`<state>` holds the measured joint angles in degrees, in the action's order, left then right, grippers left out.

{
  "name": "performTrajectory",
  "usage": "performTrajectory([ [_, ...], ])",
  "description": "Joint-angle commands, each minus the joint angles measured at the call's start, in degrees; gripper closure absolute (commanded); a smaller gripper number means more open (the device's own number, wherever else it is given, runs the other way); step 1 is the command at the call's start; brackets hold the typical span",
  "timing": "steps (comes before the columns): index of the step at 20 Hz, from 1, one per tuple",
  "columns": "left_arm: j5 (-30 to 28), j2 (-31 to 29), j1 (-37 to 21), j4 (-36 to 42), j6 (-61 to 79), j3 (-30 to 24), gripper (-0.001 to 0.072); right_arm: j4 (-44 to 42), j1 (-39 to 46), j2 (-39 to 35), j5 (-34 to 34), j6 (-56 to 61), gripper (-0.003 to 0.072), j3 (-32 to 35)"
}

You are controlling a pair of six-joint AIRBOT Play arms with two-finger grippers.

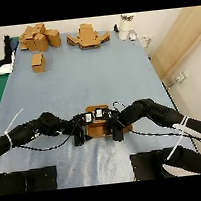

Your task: Fold the box.

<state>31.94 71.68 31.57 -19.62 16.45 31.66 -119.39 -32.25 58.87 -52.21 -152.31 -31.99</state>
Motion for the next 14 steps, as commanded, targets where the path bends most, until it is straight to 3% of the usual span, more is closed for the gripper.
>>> performTrajectory([
  [1, -0.3, 0.0, -0.1, -0.1, 0.0, 0.1, 0.0264, 12.4, 0.1, -2.4, -6.6, 19.8, 0.0541, -1.7],
  [2, -0.3, 0.0, -0.1, -0.1, 0.0, 0.1, 0.0264, 18.0, 0.1, -3.6, -8.9, 28.3, 0.0686, -2.5],
  [7, -0.3, 0.0, -0.1, -0.1, 0.0, 0.1, 0.0264, 30.1, 0.2, -11.4, -17.6, 53.5, 0.0682, -6.3],
  [11, -0.3, 0.0, -0.1, -0.1, 0.0, 0.1, 0.0263, 43.0, 4.2, -14.6, -22.5, 82.6, 0.0682, -6.7],
  [14, -0.3, 0.0, -0.1, -0.1, 0.0, 0.1, 0.0264, 39.0, 11.6, -13.0, -22.2, 85.9, 0.0683, -4.8],
])
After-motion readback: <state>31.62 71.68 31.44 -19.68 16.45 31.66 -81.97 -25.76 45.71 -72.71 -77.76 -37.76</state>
